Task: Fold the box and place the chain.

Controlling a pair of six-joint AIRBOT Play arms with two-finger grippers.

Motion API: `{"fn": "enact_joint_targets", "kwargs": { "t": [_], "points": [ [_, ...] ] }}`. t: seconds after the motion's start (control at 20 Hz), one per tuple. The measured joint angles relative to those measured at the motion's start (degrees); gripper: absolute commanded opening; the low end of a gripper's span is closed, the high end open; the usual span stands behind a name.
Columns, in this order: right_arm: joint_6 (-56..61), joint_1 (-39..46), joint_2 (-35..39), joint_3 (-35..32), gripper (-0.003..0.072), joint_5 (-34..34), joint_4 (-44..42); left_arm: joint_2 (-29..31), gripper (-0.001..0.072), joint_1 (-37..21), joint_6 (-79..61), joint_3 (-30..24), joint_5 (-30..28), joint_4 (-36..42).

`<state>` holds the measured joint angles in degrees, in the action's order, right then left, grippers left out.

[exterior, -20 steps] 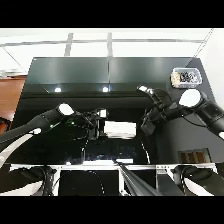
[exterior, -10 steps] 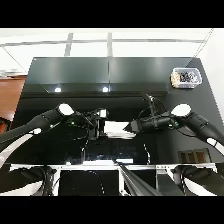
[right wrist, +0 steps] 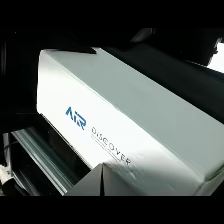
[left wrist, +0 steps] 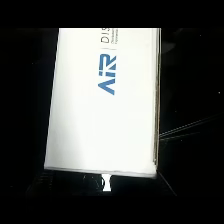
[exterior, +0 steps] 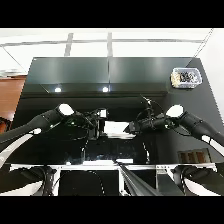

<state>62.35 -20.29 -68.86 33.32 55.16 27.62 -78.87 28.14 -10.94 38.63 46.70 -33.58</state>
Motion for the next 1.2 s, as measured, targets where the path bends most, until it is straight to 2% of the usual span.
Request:
{"fn": "enact_joint_targets", "kwargs": {
  "t": [0.1,0.25,0.3,0.35,0.5,0.7,0.85,1.0,1.2],
  "points": [
    [-0.6,0.1,0.7,2.3,0.0013,2.1,2.9,0.0,0.0399,0.0,0.1,0.0,0.0,0.0],
    [-1.0,2.6,3.7,8.3,0.0013,8.9,7.3,0.4,0.041,0.0,0.2,0.0,0.2,-0.2],
    [-0.9,4.6,5.1,10.4,0.0013,12.0,10.5,0.9,0.0504,-0.1,0.2,0.0,0.2,-0.8],
    [-0.7,6.9,6.7,12.0,0.0013,13.3,13.0,1.6,0.0719,-0.2,0.2,0.0,-0.2,-1.4],
    [0.6,16.3,11.6,14.9,0.0013,17.3,18.4,4.0,0.072,-0.7,2.7,0.3,-2.6,-2.5],
    [1.2,26.5,15.1,15.9,0.0013,21.3,21.0,8.5,0.072,-0.6,5.9,1.0,0.1,-6.6],
    [1.4,29.4,16.0,14.7,0.0013,20.6,21.5,10.8,0.0718,1.4,6.9,2.6,1.7,-6.0],
    [1.5,30.3,16.3,12.2,0.0013,17.6,21.0,8.7,0.0719,4.9,8.0,6.2,0.5,-4.3],
    [1.6,30.6,16.4,10.1,0.0013,14.7,20.7,1.3,0.0719,8.9,11.8,13.4,0.4,-3.1]
  ]
}}
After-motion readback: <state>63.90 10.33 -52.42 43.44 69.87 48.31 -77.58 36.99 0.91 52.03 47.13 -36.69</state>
